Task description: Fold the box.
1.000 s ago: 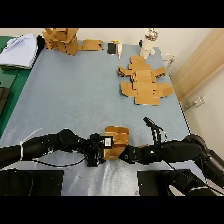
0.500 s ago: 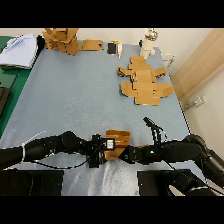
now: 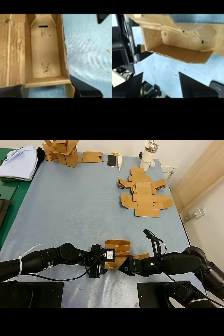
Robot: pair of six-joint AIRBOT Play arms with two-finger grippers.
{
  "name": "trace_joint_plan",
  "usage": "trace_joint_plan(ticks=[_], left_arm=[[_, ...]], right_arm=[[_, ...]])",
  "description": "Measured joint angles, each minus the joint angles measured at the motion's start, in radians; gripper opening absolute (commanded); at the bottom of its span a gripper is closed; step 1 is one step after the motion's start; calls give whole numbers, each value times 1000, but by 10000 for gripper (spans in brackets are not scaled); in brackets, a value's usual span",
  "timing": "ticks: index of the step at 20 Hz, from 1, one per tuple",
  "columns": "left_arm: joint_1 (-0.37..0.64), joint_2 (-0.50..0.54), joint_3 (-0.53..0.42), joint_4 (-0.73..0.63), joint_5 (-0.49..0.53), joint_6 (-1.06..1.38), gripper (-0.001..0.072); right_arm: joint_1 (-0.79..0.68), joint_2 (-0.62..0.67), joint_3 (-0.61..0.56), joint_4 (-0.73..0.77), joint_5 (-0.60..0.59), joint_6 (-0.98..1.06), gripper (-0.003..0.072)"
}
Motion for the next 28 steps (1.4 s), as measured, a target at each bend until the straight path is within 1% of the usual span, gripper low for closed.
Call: trace_joint_plan(ticks=[3, 5, 7, 9, 11, 13, 15, 18, 22, 28], left_arm=[[0, 5, 0, 24, 2, -15, 526], [5, 9, 0, 87, -2, -63, 527], [28, 18, 0, 201, -42, -156, 526], [66, 36, 0, 311, -109, -236, 526], [113, 67, 0, 377, -165, -287, 527], [153, 93, 0, 408, -184, -317, 526], [172, 106, 0, 418, -207, -333, 526], [183, 102, 0, 405, -213, -322, 527], [177, 74, 0, 350, -238, -257, 526], [173, 38, 0, 324, -248, -214, 527]], right_arm=[[0, 0, 0, 0, 8, 0, 705], [0, 0, 0, 0, 18, 0, 704], [0, 0, 0, 0, 31, 0, 704], [0, 0, 0, 1, 44, 0, 704], [0, 0, 0, 1, 56, 0, 704], [0, 0, 0, 1, 70, 0, 704], [0, 0, 0, 1, 89, 0, 704], [0, 0, 0, 1, 117, 0, 704], [0, -16, 0, 0, 137, 0, 704], [0, -68, 0, 0, 145, 0, 687]])
